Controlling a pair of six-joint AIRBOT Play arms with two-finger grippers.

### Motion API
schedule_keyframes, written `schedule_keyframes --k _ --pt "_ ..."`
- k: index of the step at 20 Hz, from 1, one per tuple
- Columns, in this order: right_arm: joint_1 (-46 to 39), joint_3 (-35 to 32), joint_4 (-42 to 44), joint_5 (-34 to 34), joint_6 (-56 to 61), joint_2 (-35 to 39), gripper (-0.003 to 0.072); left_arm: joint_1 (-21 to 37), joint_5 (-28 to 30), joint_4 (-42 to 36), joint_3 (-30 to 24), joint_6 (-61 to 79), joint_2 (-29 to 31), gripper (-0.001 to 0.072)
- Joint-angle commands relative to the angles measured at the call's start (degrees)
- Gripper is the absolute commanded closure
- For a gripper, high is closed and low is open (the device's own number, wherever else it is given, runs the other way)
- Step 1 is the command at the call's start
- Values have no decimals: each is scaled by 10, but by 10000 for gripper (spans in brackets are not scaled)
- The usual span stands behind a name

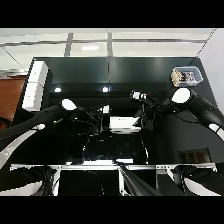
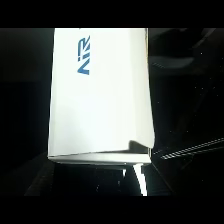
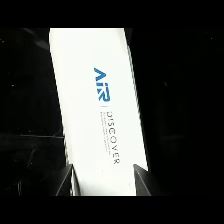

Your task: Fold the box and place the chain.

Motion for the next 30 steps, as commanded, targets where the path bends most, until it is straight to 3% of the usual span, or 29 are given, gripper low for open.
schedule_keyframes --k 1,3,5,30 --pt "1 -2 1 0 0 0 264 0 0 0 0 0 0 316" --pt "1 -2 1 0 1 0 265 0 0 0 0 -1 0 317" --pt "1 -2 3 0 10 0 377 0 0 0 0 -2 0 316" --pt "1 -13 1 14 15 0 373 0 0 0 0 -4 0 317"
